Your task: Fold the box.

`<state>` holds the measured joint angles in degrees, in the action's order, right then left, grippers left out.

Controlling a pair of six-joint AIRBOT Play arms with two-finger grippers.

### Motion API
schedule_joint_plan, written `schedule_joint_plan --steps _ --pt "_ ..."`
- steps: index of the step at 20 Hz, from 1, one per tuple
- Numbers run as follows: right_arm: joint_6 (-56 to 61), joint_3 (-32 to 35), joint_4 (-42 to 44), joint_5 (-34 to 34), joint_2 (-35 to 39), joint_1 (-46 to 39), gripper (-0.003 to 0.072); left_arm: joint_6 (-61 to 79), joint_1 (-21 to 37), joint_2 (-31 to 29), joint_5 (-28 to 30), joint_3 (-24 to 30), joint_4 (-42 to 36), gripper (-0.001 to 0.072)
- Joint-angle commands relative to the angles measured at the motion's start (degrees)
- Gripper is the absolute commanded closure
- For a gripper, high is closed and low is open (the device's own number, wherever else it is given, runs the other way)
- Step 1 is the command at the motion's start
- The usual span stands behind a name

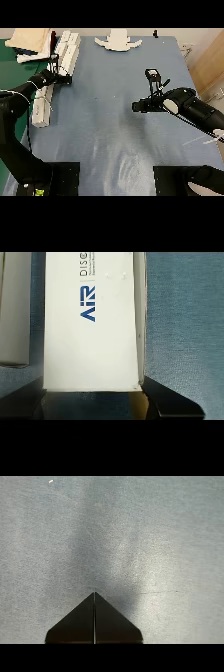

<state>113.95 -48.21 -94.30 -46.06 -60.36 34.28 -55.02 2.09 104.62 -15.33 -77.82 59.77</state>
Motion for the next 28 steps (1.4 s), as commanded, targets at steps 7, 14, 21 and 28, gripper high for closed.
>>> schedule_joint_plan --steps 7,14,21,28 --pt "0.02 -0.04 0.0 -0.15 -0.04 -0.02 0.0683 0.07 1.42 -2.49 -8.48 -0.09 0.83 0.0003" --pt "0.04 -0.04 0.22 -2.58 -0.04 -0.02 0.0683 -0.15 4.28 -16.5 -31.36 -0.09 0.5 0.0004" --pt "-0.96 -7.3 5.38 -6.84 -5.4 -2.43 0.0683 -5.09 -4.13 -28.0 -49.75 -0.04 -2.16 0.07" --pt "-8.17 -30.64 15.47 -18.53 -22.69 -5.55 0.0683 -18.56 -21.94 -40.5 -45.24 12.07 7.76 0.0702"
